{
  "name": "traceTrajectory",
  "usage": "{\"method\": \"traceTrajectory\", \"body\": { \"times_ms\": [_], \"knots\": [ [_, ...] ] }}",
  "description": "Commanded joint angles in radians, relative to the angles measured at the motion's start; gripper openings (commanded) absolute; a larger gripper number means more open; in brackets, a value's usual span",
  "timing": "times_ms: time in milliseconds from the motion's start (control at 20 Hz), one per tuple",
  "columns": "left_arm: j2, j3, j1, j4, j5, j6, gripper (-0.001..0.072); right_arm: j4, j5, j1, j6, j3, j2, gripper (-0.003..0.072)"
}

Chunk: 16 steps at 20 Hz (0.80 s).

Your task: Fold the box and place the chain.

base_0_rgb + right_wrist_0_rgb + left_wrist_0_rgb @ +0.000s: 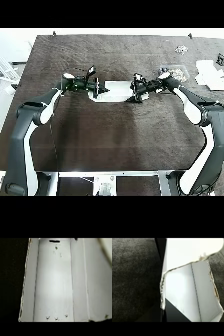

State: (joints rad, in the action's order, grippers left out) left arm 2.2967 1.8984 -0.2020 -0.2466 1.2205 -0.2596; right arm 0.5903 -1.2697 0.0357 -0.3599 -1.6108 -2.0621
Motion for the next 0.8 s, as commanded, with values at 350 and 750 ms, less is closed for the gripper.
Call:
{"method": "traceTrajectory", "body": {
  "times_ms": [350,750],
  "knots": [
    [0.0,0.0,0.0,0.0,-0.001,0.0,0.0019,-0.006,-0.039,-0.014,-0.003,-0.001,-0.002,0.072],
    [0.0,0.0,0.0,0.0,-0.001,0.0,0.0019,-0.006,-0.039,-0.011,-0.015,-0.001,-0.005,0.072]
  ]
}}
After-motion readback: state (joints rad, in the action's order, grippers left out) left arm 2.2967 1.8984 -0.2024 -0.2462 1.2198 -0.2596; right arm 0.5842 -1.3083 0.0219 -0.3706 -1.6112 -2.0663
